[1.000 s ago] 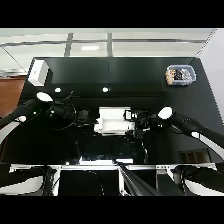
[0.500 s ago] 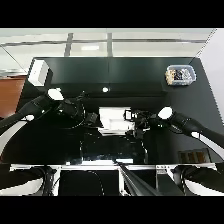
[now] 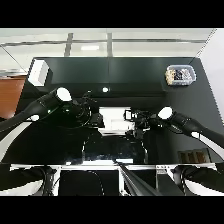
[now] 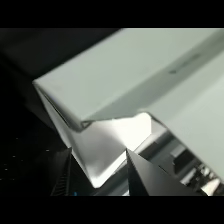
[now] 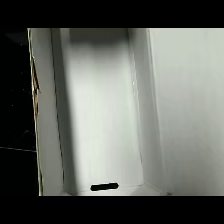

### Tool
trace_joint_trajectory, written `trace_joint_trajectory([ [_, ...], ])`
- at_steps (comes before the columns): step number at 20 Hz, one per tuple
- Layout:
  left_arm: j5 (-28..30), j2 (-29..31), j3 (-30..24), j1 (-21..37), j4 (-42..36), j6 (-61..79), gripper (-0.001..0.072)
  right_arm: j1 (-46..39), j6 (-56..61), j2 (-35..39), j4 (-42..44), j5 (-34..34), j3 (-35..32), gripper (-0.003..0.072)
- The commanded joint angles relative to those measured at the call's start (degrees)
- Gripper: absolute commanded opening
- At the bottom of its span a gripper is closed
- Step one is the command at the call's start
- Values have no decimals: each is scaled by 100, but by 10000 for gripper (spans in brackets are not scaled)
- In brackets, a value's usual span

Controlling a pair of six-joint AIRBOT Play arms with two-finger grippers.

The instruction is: Fold the box and place the chain.

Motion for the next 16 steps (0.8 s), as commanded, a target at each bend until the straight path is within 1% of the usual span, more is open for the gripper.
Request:
trace_joint_trajectory([
  [1, 374, 2, 22, -214, 566, -737, 398, 2, 0, 2, 0, 2, 4, 66],
  [4, 614, 2, 22, -372, 973, -1331, 395, 2, 0, 2, 0, 2, 4, 66],
  [7, 675, 2, 57, -601, 1526, -2096, 394, 2, 0, 2, 0, 2, 4, 66],
  [11, 671, 0, 354, -1078, 2680, -3058, 394, 2, 0, 2, 0, 2, 4, 66],
  [16, 599, -90, 605, -1753, 3460, -4111, 394, 2, 0, 2, 0, 2, 4, 66],
])
